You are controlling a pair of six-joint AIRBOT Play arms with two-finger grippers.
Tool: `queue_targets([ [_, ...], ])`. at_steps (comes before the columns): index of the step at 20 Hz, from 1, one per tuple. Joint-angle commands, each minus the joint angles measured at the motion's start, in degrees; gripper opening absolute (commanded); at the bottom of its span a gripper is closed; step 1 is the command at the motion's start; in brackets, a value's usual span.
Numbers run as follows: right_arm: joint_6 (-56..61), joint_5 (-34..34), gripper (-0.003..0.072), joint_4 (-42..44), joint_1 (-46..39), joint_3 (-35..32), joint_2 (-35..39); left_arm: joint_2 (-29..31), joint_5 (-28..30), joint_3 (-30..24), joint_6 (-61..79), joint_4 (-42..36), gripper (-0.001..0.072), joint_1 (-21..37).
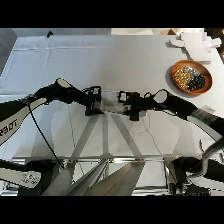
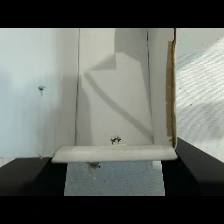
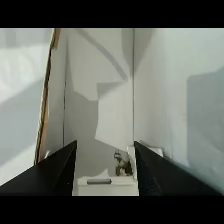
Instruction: Fold the box and place the chain.
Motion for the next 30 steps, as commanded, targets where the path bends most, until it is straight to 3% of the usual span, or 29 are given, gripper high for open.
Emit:
queue_targets([
  [1, 0.0, -0.9, 0.0227, 1.5, 0.2, 0.0, -0.3, 0.0, 0.0, 0.0, 0.0, 0.0, 0.0321, 0.0],
  [2, 0.4, -0.6, 0.0014, 1.3, 0.2, 0.0, -0.3, 0.0, 0.0, 0.0, 0.0, 0.0, 0.0321, 0.0],
  [7, 2.4, -0.5, 0.0016, 1.3, 0.2, 0.0, 2.2, 0.0, 0.0, 0.0, 0.0, 0.0, 0.0321, 0.0],
  [13, 12.9, 0.2, 0.0016, 0.9, 0.2, 0.0, 14.2, 0.0, 0.0, 0.0, 0.0, 0.0, 0.0321, 0.0],
  [15, 24.5, -0.4, 0.0016, -4.9, 0.0, 0.0, 18.2, 0.0, 0.0, 0.0, 0.0, 0.0, 0.0321, 0.0],
  [18, 53.9, 0.4, 0.0016, -21.0, -2.2, 0.0, 21.9, 0.0, 0.0, 0.0, 0.0, 0.0, 0.0321, 0.0],
  [20, 71.3, 3.4, 0.0016, -31.8, -4.9, 0.0, 23.1, 0.0, 0.0, 0.0, 0.0, 0.0, 0.0321, 0.0],
  [22, 79.0, 8.9, 0.0016, -37.6, -8.2, 0.0, 22.9, 0.0, 0.0, 0.0, 0.0, 0.0, 0.0321, 0.0],
  [25, 80.3, 14.6, 0.0016, -37.6, -12.5, -0.8, 22.6, 0.0, 0.0, 0.0, 0.0, 0.0, 0.0321, 0.0],
  [30, 89.2, 10.4, 0.0013, -33.7, -14.4, -6.0, 20.5, 0.0, 0.0, 0.0, 0.0, 0.0, 0.0321, 0.0],
])
